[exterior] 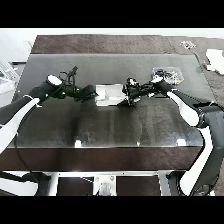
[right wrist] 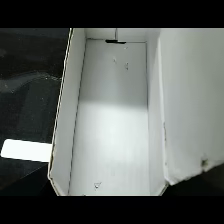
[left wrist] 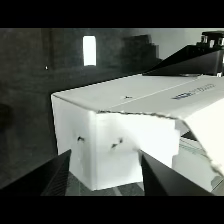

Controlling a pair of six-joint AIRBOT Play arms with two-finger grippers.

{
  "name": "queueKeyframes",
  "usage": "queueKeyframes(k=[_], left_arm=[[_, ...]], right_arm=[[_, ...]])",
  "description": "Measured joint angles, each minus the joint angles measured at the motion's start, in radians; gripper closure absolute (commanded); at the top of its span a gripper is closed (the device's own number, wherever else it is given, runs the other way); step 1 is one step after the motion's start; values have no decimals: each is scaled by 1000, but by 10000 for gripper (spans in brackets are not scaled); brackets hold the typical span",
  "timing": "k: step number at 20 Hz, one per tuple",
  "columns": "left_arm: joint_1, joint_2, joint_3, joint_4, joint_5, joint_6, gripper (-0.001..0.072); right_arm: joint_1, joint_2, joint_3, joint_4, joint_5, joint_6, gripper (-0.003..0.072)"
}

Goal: Fold the box and place the chain.

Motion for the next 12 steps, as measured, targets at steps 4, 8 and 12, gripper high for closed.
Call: queueKeyframes(k=[4,8,12], left_arm=[[0,10,0,8,9,-3,206],[-6,11,0,15,18,-9,207],[-27,0,0,23,30,-17,207]], right_arm=[[0,0,0,0,0,0,108],[0,0,0,0,0,0,108],[0,0,0,0,0,0,108]])
